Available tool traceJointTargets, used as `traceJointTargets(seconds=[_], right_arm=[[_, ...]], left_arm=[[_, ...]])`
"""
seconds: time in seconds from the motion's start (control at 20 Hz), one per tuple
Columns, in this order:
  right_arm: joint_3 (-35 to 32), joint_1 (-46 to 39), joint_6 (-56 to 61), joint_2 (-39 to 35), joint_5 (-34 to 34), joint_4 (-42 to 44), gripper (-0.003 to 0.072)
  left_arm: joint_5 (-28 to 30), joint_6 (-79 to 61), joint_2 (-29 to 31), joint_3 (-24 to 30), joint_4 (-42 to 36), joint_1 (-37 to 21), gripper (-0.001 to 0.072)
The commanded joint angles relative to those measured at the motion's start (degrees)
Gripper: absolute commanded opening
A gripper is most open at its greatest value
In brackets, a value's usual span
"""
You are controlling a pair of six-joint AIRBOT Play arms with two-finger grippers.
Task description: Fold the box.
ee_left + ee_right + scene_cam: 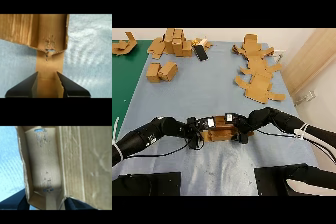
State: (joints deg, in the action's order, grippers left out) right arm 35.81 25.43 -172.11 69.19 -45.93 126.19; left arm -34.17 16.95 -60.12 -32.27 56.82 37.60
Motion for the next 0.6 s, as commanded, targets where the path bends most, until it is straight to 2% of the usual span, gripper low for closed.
traceJointTargets(seconds=[0.0, 0.15, 0.25, 0.3, 0.4, 0.55], right_arm=[[0.1, 0.0, 0.0, 0.0, 0.3, 0.0, 0.0511], [0.1, 0.0, 0.0, 0.0, 0.5, 0.0, 0.0511], [0.1, 0.0, 0.0, 0.0, 0.5, 0.0, 0.0511], [0.1, 0.0, 0.0, 0.0, 0.5, 0.0, 0.0511], [0.1, 0.0, 0.0, 0.0, 0.5, 0.0, 0.0511], [0.1, 0.0, 0.0, 0.0, 0.5, 0.0, 0.0511]], left_arm=[[2.7, -0.1, 0.0, 0.0, -1.0, 1.2, 0.0364], [4.3, -1.1, 0.0, -0.1, -2.0, 2.5, 0.0361], [4.3, -1.1, -0.3, -0.4, -3.4, 3.1, 0.0246], [4.3, -1.4, -0.7, -0.7, -4.8, 3.1, 0.0228], [5.2, -3.2, -1.3, -0.9, -6.9, 3.1, 0.0228], [6.4, -8.5, -2.0, -0.9, -14.1, 3.1, 0.0228]])
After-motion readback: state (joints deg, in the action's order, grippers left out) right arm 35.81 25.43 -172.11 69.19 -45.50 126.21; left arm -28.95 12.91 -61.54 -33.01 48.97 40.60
